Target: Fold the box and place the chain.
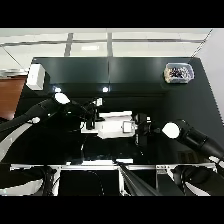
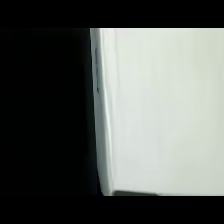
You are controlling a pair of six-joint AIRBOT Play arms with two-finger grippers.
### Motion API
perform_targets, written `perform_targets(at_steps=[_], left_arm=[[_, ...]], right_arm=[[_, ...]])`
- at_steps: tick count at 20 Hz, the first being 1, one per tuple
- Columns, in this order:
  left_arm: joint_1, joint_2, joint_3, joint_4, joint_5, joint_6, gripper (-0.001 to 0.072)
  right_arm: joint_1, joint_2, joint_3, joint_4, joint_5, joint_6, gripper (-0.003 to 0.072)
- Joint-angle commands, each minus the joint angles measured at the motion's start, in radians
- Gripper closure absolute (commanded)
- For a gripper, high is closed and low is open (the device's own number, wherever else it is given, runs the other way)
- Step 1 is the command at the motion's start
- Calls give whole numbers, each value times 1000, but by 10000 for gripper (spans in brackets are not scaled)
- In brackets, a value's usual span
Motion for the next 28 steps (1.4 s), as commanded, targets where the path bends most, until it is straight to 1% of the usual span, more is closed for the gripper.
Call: perform_targets(at_steps=[1,4,8,9,11,13,16,17,18,19,20,21,22,23,24,26,28], left_arm=[[-1,1,0,0,0,-14,683],[-1,1,0,0,0,-14,683],[-1,1,0,1,-1,-25,683],[-1,1,0,1,-1,-25,683],[-1,1,0,1,0,-25,683],[-1,1,0,1,0,-25,683],[0,1,0,1,0,-25,683],[0,1,0,1,0,-25,683],[0,1,0,1,0,-25,683],[0,1,0,1,0,-25,683],[0,1,0,1,0,-25,683],[0,1,0,1,-1,-25,683],[-1,1,0,1,0,-25,683],[0,1,0,1,0,-25,683],[0,1,0,1,1,-25,683],[0,1,0,1,1,-25,683],[-1,1,0,1,0,-25,683]], right_arm=[[-31,-1,35,2,4,0,-15],[-96,-1,66,36,23,-1,-15],[-175,-2,85,97,89,-35,-15],[-192,-2,85,128,89,-57,-15],[-228,-9,85,261,98,-154,-15],[-252,-39,85,358,135,-246,-15],[-257,-92,85,381,148,-267,-15],[-259,-93,85,337,102,-265,-15],[-269,-92,85,257,63,-242,-15],[-280,-92,85,178,74,-189,-14],[-287,-92,85,100,132,-150,-15],[-287,-92,85,24,233,-135,-15],[-284,-92,84,-4,336,-113,-15],[-282,-92,84,0,407,-89,-15],[-271,-92,84,12,441,-69,-14],[-217,-92,84,24,418,-66,-14],[-160,-92,69,31,366,-66,-15]])
